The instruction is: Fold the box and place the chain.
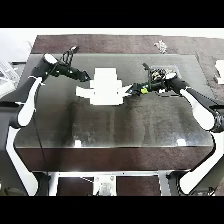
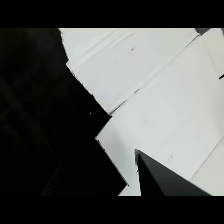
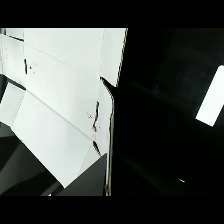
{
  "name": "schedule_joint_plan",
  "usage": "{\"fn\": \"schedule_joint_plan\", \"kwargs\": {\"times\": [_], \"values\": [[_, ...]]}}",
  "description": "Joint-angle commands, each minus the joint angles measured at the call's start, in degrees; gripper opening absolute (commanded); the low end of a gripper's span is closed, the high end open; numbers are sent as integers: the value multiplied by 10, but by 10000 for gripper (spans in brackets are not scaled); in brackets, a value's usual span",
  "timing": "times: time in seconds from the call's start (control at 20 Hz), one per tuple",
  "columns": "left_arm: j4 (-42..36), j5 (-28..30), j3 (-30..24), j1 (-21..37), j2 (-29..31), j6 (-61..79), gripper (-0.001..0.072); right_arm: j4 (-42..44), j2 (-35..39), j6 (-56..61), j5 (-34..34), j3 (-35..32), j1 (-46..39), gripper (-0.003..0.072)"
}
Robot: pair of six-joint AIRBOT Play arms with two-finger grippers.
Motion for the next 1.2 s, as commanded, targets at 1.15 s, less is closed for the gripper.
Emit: {"fn": "schedule_joint_plan", "kwargs": {"times": [1.15], "values": [[-133,-74,69,-7,-99,11,483,0,0,-7,7,0,0,7]]}}
